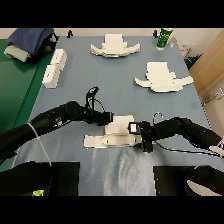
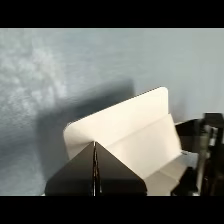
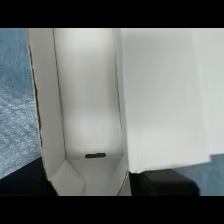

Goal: Fold the box.

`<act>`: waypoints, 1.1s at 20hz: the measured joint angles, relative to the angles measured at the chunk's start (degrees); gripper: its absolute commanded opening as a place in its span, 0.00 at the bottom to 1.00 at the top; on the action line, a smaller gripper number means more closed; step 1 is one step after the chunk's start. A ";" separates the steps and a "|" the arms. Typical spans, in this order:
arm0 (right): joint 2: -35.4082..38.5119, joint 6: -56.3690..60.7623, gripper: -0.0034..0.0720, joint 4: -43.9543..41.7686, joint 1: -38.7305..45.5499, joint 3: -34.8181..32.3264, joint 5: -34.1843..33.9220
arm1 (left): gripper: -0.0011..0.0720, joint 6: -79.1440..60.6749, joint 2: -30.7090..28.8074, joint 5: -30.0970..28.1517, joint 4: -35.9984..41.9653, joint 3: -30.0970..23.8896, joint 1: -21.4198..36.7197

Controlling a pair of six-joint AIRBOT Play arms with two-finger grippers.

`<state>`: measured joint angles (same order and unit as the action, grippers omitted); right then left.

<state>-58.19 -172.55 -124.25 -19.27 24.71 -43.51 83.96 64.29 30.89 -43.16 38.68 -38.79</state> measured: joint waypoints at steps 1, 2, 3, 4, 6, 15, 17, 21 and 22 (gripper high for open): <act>0.00 0.00 0.71 0.02 0.00 0.00 0.02 | 0.03 -0.79 -1.86 1.60 -0.31 0.44 0.17; 0.00 0.00 0.71 0.02 0.00 0.00 0.00 | 0.03 -1.44 -3.72 3.58 -1.25 0.72 0.31; 0.00 0.00 0.71 0.04 0.00 0.00 0.00 | 0.03 -1.86 -5.95 6.21 -2.69 0.96 0.46; 0.00 0.00 0.71 0.04 0.00 0.00 0.00 | 0.03 -2.10 -8.15 8.83 -4.28 1.14 0.46; 0.00 0.00 0.71 0.04 0.00 0.00 0.00 | 0.03 -2.64 -12.04 13.84 -7.10 1.31 0.52; 0.00 0.02 0.71 0.04 0.00 0.00 -0.02 | 0.04 -25.24 -18.99 28.00 -11.78 0.04 1.60; 0.00 0.04 0.71 0.04 0.00 0.00 -0.04 | 0.78 -37.44 -18.93 29.07 -9.62 -2.29 3.41; 0.00 0.04 0.71 0.04 0.00 0.00 -0.04 | 0.92 -55.19 -18.03 27.23 -6.08 -7.30 6.05; 0.00 0.04 0.71 0.04 0.00 0.00 -0.04 | 0.92 -58.42 -17.79 26.38 -5.62 -8.44 6.19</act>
<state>-58.19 -172.51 -124.20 -19.27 24.71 -43.55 25.54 46.50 57.28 -48.77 30.24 -32.60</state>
